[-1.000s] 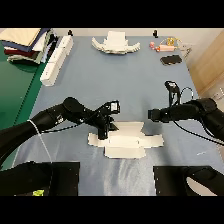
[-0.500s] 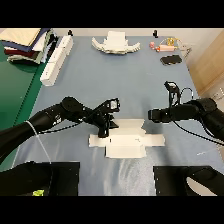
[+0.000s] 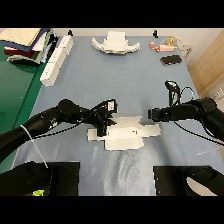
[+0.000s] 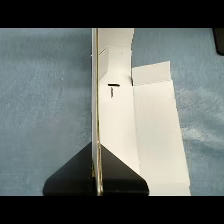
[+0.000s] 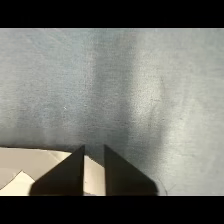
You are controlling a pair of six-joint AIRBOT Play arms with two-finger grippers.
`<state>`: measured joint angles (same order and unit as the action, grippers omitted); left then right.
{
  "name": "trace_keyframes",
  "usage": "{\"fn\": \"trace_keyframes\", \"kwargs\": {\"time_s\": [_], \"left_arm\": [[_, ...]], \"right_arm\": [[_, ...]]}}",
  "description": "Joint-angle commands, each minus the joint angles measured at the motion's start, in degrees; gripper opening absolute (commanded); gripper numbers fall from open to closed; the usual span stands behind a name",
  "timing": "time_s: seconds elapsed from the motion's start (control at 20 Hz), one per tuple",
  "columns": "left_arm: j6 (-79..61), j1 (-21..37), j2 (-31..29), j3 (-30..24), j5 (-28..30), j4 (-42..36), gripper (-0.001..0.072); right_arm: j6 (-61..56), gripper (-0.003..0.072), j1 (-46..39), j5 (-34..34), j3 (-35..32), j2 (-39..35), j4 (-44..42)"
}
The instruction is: Fold the box.
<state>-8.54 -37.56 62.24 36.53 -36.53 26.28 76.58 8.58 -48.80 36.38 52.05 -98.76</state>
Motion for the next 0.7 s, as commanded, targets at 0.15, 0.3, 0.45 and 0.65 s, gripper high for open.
{"fn": "trace_keyframes", "kwargs": {"time_s": [0.15, 0.3, 0.45, 0.65], "left_arm": [[0.48, -0.24, 1.38, -1.86, 0.9, 0.09, 0.0013], [0.46, -0.7, 1.36, -1.97, 0.2, 0.09, 0.0013], [0.5, -0.7, 1.36, -1.97, -1.27, 0.09, 0.0013], [0.61, -0.7, 1.36, -2.01, -2.51, 0.11, 0.0014]], "right_arm": [[0.0, 0.0079, 0.07, 0.79, 0.02, -0.04, -0.04], [0.0, 0.0079, 0.07, 0.72, 0.02, -0.04, -0.04], [0.0, 0.0079, 0.07, 0.7, 0.02, -0.04, -0.04], [0.02, 0.0079, 0.07, 0.72, 0.02, -0.04, -0.04]]}}
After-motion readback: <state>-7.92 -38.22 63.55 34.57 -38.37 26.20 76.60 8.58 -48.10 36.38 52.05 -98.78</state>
